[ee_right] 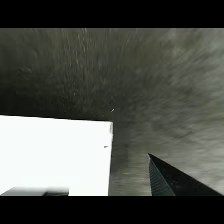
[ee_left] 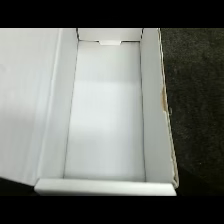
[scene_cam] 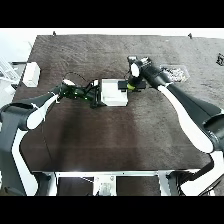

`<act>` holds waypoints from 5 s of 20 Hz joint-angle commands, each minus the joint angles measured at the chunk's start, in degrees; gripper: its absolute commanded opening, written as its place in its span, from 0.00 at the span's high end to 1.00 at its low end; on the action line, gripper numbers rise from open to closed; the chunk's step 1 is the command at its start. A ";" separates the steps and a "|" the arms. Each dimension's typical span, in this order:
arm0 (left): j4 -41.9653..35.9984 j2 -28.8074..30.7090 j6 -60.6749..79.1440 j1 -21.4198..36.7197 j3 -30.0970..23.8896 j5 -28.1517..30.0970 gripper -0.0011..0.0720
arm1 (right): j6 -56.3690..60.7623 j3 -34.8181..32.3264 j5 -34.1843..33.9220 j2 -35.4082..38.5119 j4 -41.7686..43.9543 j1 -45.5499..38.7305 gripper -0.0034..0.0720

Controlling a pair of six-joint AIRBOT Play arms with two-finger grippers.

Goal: Fold the box and place the chain.

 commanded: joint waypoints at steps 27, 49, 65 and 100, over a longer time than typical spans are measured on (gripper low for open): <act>0.02 0.00 0.02 -0.02 -0.02 -0.02 0.26 | -52.06 16.90 -17.27 -18.73 22.40 -37.97 0.27; 0.02 0.00 0.00 -0.02 -0.02 -0.09 0.26 | -45.35 17.73 -11.72 -5.75 16.61 -35.28 0.94; 0.02 0.00 0.00 -0.02 -0.02 -0.57 0.26 | -45.35 17.73 -10.14 19.56 10.47 -20.63 0.94; 0.02 0.00 0.00 -0.02 -0.02 -0.76 0.26 | -45.79 -11.43 -14.91 22.45 26.36 -2.71 0.95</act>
